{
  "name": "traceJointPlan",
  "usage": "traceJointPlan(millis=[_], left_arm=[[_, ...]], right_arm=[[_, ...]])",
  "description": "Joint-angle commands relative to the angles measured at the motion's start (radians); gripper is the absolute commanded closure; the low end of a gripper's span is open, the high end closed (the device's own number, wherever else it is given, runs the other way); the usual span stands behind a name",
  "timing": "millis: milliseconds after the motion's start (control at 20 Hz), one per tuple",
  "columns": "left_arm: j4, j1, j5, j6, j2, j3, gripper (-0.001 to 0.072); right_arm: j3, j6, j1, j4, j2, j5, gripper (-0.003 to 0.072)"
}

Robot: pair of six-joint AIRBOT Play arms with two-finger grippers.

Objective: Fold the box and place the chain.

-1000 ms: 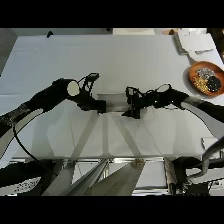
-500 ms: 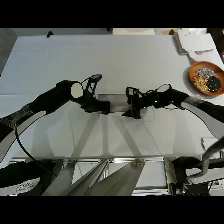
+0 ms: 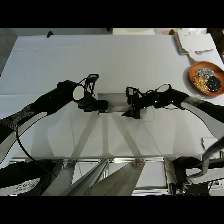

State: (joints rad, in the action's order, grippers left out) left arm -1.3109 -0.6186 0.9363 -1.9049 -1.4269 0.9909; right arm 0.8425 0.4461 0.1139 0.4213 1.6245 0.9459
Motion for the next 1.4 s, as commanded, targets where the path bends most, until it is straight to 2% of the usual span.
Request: traceJointPlan(millis=[0, 200, 550, 650, 850, 950, 1000, 1050, 1100, 1150, 1350], left_arm=[[-0.128, -0.018, -0.009, -0.122, 0.000, 0.001, 0.0216], [-0.221, -0.050, -0.009, -0.226, 0.000, 0.001, 0.0216], [-0.235, -0.089, -0.003, -0.326, -0.027, 0.066, 0.0218], [-0.252, -0.105, 0.035, -0.373, -0.051, 0.101, 0.0225], [-0.355, -0.151, 0.220, -0.491, -0.119, 0.146, 0.0225], [-0.386, -0.172, 0.201, -0.570, -0.130, 0.148, 0.0225], [-0.399, -0.179, 0.188, -0.599, -0.131, 0.148, 0.0252], [-0.415, -0.184, 0.186, -0.616, -0.131, 0.148, 0.0364], [-0.420, -0.188, 0.184, -0.616, -0.131, 0.148, 0.0412], [-0.430, -0.192, 0.176, -0.616, -0.132, 0.148, 0.0434], [-0.434, -0.199, 0.130, -0.617, -0.135, 0.149, 0.0432]], right_arm=[[0.001, 0.000, 0.000, 0.000, 0.000, 0.001, 0.0223], [0.000, 0.000, 0.000, 0.000, 0.000, 0.001, 0.0223], [0.000, 0.000, 0.000, 0.000, 0.000, 0.001, 0.0223], [0.000, 0.000, 0.000, 0.000, 0.000, 0.002, 0.0223], [0.000, 0.000, 0.000, 0.000, 0.000, 0.002, 0.0223], [0.000, 0.000, 0.000, 0.000, 0.000, 0.003, 0.0223], [0.000, 0.000, 0.000, 0.000, 0.000, 0.003, 0.0223], [0.000, 0.000, 0.000, 0.000, 0.000, 0.003, 0.0223], [0.000, 0.000, 0.000, 0.000, 0.000, 0.003, 0.0223], [0.000, 0.000, 0.000, 0.000, 0.000, 0.003, 0.0223], [0.001, 0.000, 0.000, 0.000, 0.000, 0.004, 0.0223]])
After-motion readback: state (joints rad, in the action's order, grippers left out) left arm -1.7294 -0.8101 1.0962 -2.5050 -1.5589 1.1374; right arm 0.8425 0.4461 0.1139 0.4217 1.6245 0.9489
